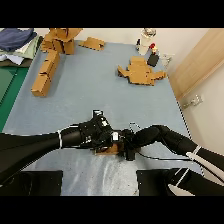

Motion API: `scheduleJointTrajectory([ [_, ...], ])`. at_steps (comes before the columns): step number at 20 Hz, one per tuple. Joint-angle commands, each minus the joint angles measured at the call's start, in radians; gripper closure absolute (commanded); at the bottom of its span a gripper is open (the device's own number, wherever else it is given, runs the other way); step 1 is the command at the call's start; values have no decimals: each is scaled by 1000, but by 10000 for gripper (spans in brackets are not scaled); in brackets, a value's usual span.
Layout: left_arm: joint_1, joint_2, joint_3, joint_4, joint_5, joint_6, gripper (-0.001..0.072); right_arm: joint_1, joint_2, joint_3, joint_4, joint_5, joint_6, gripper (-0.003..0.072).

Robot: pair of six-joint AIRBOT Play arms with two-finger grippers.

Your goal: Fold the box.

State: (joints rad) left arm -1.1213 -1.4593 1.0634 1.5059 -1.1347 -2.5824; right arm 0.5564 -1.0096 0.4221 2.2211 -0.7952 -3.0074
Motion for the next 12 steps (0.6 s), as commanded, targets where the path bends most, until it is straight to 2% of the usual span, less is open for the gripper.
scheduleJointTrajectory([
  [1,-1,-1,0,-6,8,2,695,0,0,0,0,1,-2,182],
  [2,-1,0,0,-16,6,8,690,0,0,0,0,1,-2,182],
  [4,-1,3,0,-21,-3,3,244,0,0,0,0,1,-2,182],
  [7,-1,15,3,-20,-29,2,239,0,0,1,0,1,-2,182],
  [12,1,98,3,10,-47,1,239,0,0,0,0,1,-2,182],
])
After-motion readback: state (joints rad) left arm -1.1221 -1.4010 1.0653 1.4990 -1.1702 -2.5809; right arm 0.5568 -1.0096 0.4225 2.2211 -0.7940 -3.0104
